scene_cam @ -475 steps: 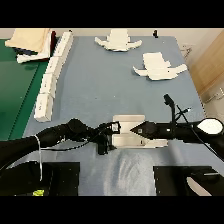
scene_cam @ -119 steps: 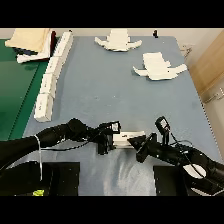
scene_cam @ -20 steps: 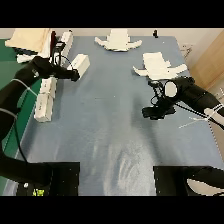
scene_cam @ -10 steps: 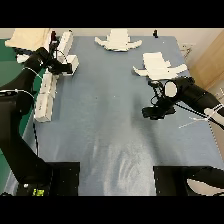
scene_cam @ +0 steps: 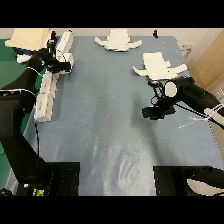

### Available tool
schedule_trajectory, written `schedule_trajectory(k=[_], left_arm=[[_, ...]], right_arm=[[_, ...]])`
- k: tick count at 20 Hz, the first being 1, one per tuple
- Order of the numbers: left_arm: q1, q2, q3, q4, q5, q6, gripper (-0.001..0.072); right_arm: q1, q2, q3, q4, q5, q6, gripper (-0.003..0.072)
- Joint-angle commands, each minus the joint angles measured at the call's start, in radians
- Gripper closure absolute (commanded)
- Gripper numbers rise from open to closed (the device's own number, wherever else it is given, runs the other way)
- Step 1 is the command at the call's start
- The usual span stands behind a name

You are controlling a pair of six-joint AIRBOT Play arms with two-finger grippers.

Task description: Fold the box.

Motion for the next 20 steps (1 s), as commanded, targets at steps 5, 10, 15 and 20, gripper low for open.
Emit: schedule_trajectory(k=[5,10,15,20], left_arm=[[0.000,-0.052,0.002,0.000,-0.008,-0.008,0.0255],[0.000,-0.056,0.002,0.000,0.019,-0.007,0.0255],[0.000,-0.056,0.002,0.000,0.030,-0.007,0.0255],[0.000,-0.056,0.002,0.000,0.031,-0.007,0.0255]], right_arm=[[0.000,0.000,0.001,0.000,0.000,0.000,0.0682],[0.000,0.000,0.001,0.001,0.000,0.000,0.0682],[0.000,0.000,0.001,0.001,0.000,0.000,0.0682],[0.000,0.000,0.001,0.001,0.000,0.000,0.0682]])
